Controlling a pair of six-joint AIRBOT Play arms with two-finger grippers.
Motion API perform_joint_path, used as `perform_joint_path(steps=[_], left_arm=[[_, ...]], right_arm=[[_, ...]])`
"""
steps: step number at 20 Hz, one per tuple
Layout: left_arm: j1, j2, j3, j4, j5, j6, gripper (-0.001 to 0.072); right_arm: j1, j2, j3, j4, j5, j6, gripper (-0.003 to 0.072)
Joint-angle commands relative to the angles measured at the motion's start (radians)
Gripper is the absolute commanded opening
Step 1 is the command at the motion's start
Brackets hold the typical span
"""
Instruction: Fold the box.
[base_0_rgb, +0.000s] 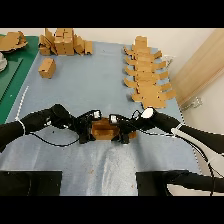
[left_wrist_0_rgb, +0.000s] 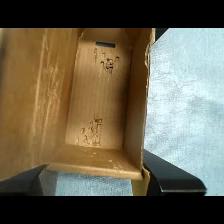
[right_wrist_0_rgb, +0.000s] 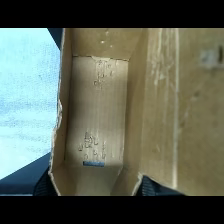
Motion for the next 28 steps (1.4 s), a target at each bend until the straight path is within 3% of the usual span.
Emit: perform_joint_path(steps=[1,15,17,25,26,28], left_arm=[[-0.001,0.003,-0.001,0.002,-0.009,0.002,0.0502],[-0.001,0.005,0.0,0.002,-0.01,0.002,0.0502],[0.0,0.005,0.0,0.002,-0.009,0.002,0.0502],[0.0,0.005,0.0,0.002,-0.009,0.002,0.0502],[-0.001,0.005,0.0,0.002,-0.01,0.002,0.0502],[0.0,0.005,0.0,0.002,-0.009,0.002,0.0502]], right_arm=[[-0.001,-0.001,-0.001,0.0,0.0,0.0,0.0581],[-0.001,-0.001,-0.001,-0.003,0.002,0.001,0.0584],[-0.001,-0.001,-0.001,-0.003,0.002,0.001,0.0672],[-0.002,0.001,0.001,0.017,-0.025,0.001,0.0681],[-0.002,0.004,0.002,0.04,-0.015,0.008,0.072],[-0.005,0.023,0.005,0.018,0.004,0.044,0.072]])
